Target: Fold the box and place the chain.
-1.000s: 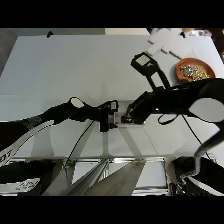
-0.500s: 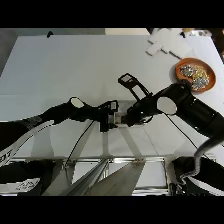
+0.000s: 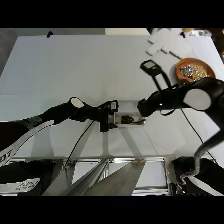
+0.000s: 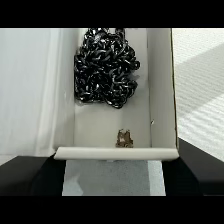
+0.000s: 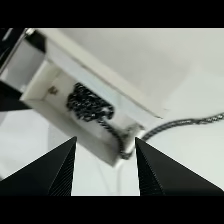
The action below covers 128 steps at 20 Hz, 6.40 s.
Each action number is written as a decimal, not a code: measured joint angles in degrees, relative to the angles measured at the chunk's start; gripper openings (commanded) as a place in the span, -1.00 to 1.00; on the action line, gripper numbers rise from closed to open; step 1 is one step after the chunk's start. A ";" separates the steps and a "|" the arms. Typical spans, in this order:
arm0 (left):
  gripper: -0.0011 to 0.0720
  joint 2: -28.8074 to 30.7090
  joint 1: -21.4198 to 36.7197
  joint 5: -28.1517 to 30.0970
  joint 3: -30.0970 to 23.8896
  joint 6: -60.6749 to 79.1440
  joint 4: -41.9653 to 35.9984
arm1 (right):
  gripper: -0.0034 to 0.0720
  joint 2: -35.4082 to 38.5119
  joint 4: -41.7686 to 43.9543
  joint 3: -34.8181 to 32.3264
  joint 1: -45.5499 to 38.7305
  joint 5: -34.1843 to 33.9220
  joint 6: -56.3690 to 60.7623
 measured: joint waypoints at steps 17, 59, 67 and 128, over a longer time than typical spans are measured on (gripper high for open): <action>-0.34 0.00 0.00 0.00 0.00 0.02 0.00 | -0.32 -21.73 -8.33 -0.02 -16.35 -10.47 5.09; -0.34 0.00 0.00 -0.02 0.00 0.00 0.00 | -0.88 8.63 -6.38 -0.07 9.03 2.51 8.13; -0.34 0.00 0.00 0.00 0.00 0.00 0.00 | -0.88 9.33 -5.64 -0.07 19.15 -5.51 11.63; -0.34 0.00 0.00 0.00 0.00 0.02 0.00 | -0.88 -21.88 -12.81 -0.07 -14.49 -6.36 8.22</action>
